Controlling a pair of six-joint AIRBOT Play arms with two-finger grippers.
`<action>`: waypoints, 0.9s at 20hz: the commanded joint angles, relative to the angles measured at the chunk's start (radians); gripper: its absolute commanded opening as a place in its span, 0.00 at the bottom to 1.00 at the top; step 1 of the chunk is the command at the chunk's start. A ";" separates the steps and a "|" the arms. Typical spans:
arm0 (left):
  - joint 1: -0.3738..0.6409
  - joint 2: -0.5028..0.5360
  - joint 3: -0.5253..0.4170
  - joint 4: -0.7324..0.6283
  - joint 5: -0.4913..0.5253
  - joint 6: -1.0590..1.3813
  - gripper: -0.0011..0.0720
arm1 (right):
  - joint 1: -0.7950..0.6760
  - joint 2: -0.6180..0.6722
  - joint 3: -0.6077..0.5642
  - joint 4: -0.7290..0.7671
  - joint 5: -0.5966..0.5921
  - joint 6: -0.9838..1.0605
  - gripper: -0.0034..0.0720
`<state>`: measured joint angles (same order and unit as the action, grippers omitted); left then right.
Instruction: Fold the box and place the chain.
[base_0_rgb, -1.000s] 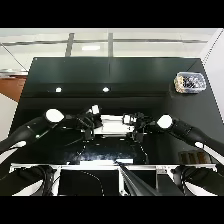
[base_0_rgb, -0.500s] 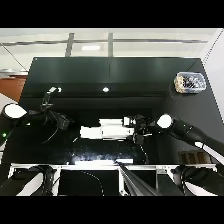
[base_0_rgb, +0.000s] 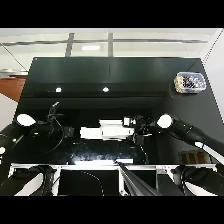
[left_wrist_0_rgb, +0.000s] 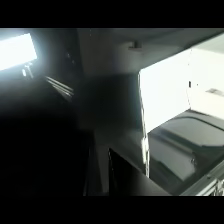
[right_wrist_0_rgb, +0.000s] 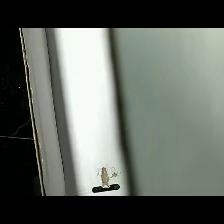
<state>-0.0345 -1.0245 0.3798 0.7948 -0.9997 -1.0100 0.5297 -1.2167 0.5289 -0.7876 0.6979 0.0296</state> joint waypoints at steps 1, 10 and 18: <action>-0.093 -0.052 -0.014 -0.111 0.099 -0.015 0.24 | 0.001 0.000 0.000 0.001 -0.003 0.001 0.54; -0.182 -0.114 0.029 -0.145 0.106 -0.008 0.80 | 0.001 0.000 0.000 0.001 -0.003 0.001 0.54; -0.185 -0.106 0.173 -0.148 -0.021 -0.009 1.00 | 0.001 0.000 0.000 0.001 -0.004 0.001 0.54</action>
